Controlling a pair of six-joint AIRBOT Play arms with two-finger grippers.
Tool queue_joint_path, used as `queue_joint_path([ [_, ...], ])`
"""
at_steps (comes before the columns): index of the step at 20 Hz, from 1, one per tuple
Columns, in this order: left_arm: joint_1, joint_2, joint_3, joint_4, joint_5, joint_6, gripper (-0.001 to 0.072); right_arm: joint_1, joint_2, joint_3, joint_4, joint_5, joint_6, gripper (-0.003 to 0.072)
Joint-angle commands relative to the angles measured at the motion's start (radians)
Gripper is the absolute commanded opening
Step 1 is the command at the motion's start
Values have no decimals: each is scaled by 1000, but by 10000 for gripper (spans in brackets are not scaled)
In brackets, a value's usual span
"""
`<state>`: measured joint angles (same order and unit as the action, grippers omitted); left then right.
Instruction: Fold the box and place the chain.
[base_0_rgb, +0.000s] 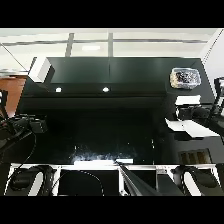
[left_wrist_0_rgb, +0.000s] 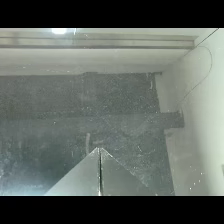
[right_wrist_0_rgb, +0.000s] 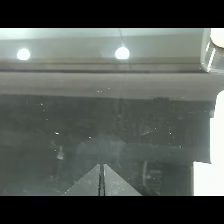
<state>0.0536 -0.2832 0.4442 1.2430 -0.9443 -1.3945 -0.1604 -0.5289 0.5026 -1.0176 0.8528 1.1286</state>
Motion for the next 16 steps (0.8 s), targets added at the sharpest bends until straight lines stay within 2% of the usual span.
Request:
queue_joint_path([
  [1, -2, 1, 0, -21, 89, 0, 31, 0, 0, 0, 30, -29, 0, 40],
  [2, -1, 1, 0, -21, 140, 0, 31, 0, 0, 0, 29, -46, 0, 53],
  [3, -1, 0, 0, -22, 175, -1, 31, 0, 0, 0, 29, -53, 0, 320],
  [4, -1, 1, 0, -36, 188, -1, 31, 0, -1, 0, 23, -66, 1, 719],
  [6, -2, -2, -2, -87, 217, -1, 37, -2, -3, 0, -38, -73, 30, 703],
  [7, -2, -6, -2, -108, 238, -1, 212, -8, -5, 0, -120, -71, 100, 702],
  [8, -2, -11, -2, -129, 243, -3, 591, -26, -7, 1, -249, -58, 238, 701],
  [9, -2, -20, -1, -145, 253, -3, 703, -66, -21, 11, -442, -23, 439, 702],
  [10, -2, -32, 0, -155, 252, 0, 703, -122, -45, 26, -601, 18, 547, 701],
  [12, -3, -66, 0, -185, 245, 0, 703, -296, -120, 72, -774, 24, 530, 700],
  [14, -8, -109, 0, -216, 241, 8, 703, -497, -230, 152, -755, -43, 521, 700],
  [16, -46, -157, 0, -216, 243, 34, 703, -684, -376, 269, -615, -67, 489, 701],
])
